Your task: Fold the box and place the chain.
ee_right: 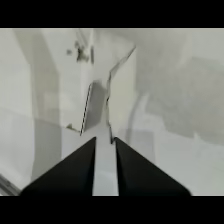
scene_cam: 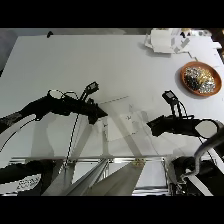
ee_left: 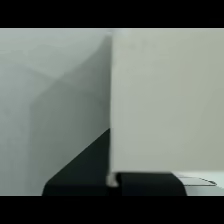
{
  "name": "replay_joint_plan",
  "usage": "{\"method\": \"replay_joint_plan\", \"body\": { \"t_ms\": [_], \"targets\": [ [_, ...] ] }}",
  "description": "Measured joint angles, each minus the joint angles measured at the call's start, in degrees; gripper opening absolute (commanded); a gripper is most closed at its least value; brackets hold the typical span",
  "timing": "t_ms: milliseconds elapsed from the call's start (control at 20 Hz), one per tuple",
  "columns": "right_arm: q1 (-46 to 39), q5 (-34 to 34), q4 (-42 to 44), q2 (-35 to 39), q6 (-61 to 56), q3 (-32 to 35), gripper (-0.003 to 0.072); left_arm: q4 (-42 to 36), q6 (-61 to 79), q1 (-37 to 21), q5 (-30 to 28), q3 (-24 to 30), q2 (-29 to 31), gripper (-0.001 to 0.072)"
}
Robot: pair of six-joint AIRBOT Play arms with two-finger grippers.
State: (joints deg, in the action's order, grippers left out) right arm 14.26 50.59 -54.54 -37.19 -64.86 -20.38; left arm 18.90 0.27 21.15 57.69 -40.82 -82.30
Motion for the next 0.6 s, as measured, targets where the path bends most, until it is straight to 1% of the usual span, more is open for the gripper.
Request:
{"method": "replay_joint_plan", "body": {
  "t_ms": [50, 100, 250, 300, 350, 400, 450, 500, 600],
  "targets": [
    [0.0, 0.1, 0.5, 0.0, 0.1, 0.0, 0.0306, 0.3, 1.6, 0.4, 0.3, -0.3, 0.0, 0.0004],
    [0.0, 0.0, 1.0, 0.0, 0.1, -0.1, 0.0325, 0.8, 3.4, 0.9, -0.1, -0.5, 0.0, 0.0004],
    [0.0, 0.8, 1.7, 0.1, 0.2, -1.2, 0.0326, 1.1, 9.5, 3.1, -1.7, -0.9, 0.0, 0.001],
    [0.0, 1.1, 1.6, 0.1, 0.2, -1.8, 0.0326, 1.1, 11.2, 4.0, -3.0, -1.0, 0.0, 0.0039],
    [0.0, 1.4, 1.3, 0.1, 0.3, -2.4, 0.0325, 1.2, 12.5, 4.8, -4.3, -1.0, 0.0, 0.0094],
    [0.0, 1.6, 0.9, 0.1, 0.3, -2.9, 0.0325, 1.2, 13.5, 5.6, -5.7, -1.0, 0.0, 0.0095],
    [0.0, 1.8, 0.3, 0.1, 0.3, -3.3, 0.0325, 1.2, 14.4, 6.3, -7.3, -1.1, 0.0, 0.0073],
    [0.0, 1.9, -0.4, 0.1, 0.3, -3.5, 0.0325, 1.2, 14.9, 6.8, -8.7, -1.1, 0.0, 0.0007],
    [0.0, 2.4, -1.7, 0.1, 0.4, -3.9, 0.0325, 1.2, 15.7, 7.7, -10.6, -1.1, 0.0, 0.0003]
  ]
}}
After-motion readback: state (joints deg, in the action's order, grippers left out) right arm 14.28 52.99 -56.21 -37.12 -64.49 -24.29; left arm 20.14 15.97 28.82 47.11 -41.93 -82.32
